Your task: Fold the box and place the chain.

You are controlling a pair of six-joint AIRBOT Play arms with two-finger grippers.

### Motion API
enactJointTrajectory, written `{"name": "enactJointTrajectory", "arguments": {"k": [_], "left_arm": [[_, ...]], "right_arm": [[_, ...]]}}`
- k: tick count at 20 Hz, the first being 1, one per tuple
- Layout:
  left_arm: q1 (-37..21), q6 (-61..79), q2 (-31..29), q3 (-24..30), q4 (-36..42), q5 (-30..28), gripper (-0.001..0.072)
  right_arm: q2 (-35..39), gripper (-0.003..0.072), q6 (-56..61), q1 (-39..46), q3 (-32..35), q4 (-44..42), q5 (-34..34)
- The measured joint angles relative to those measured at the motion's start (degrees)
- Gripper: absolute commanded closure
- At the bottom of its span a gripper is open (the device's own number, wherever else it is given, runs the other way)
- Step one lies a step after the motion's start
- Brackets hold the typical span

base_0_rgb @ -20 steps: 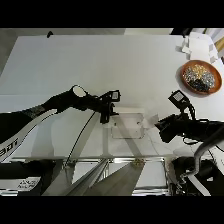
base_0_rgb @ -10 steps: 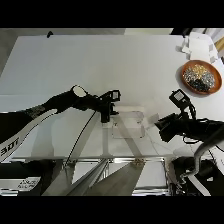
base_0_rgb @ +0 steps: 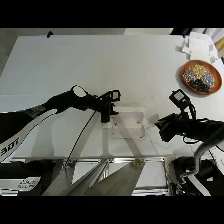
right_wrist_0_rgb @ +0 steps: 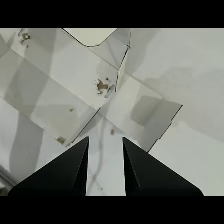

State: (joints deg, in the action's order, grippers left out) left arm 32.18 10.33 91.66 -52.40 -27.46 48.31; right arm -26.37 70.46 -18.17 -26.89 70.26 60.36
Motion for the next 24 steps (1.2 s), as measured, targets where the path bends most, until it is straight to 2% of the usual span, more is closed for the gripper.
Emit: {"name": "enactJointTrajectory", "arguments": {"k": [8, 13, 24], "left_arm": [[0.04, -2.05, -1.6, -0.09, -1.16, 0.79, 0.0704], [0.04, -4.98, -2.14, -2.08, -3.74, 0.44, 0.0704], [0.04, -6.69, -0.81, -3.08, -6.45, -0.13, 0.0699]], "right_arm": [[-0.02, 0.0448, -0.02, 0.0, 0.0, 0.02, 0.0], [-0.02, 0.0448, -0.02, 0.0, 0.0, 0.02, 0.0], [0.0, 0.0448, -0.02, 0.0, 0.0, 0.02, 0.0]]}}
